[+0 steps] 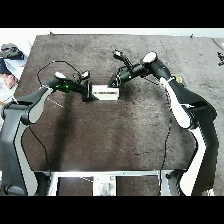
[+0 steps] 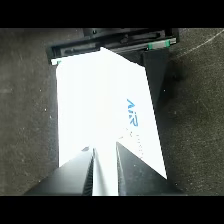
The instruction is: Fold the box and place the chain.
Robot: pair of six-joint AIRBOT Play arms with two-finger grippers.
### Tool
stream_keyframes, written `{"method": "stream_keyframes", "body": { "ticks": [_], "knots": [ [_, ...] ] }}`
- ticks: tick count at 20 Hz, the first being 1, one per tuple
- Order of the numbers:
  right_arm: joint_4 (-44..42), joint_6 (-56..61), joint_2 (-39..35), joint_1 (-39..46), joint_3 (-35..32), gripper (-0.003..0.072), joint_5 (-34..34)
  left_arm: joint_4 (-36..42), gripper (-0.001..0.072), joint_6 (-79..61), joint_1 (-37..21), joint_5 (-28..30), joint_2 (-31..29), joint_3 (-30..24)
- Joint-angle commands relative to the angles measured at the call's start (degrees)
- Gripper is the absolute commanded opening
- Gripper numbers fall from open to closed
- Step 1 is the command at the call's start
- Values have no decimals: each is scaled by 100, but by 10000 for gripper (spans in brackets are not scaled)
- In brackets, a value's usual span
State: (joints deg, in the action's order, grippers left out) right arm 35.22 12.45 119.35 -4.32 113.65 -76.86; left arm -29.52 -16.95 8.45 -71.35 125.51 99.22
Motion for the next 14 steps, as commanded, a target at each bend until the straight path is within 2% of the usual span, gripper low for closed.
{"method": "stream_keyframes", "body": {
  "ticks": [1,3,4,9,11,14],
  "knots": [
    [120,-264,-7,-63,4,209,144,-2,344,0,-4,0,-4,7],
    [122,-413,-7,-76,4,213,144,-2,344,0,-4,0,-4,7],
    [125,-487,-7,-87,4,294,138,-2,344,0,-4,0,-4,7],
    [216,-619,-4,-170,2,281,122,0,344,0,-4,2,-4,7],
    [243,-651,-4,-208,2,352,118,-2,344,0,-4,0,-4,7],
    [629,-647,-4,-302,2,350,273,-2,344,0,-4,0,-4,7]
  ]
}}
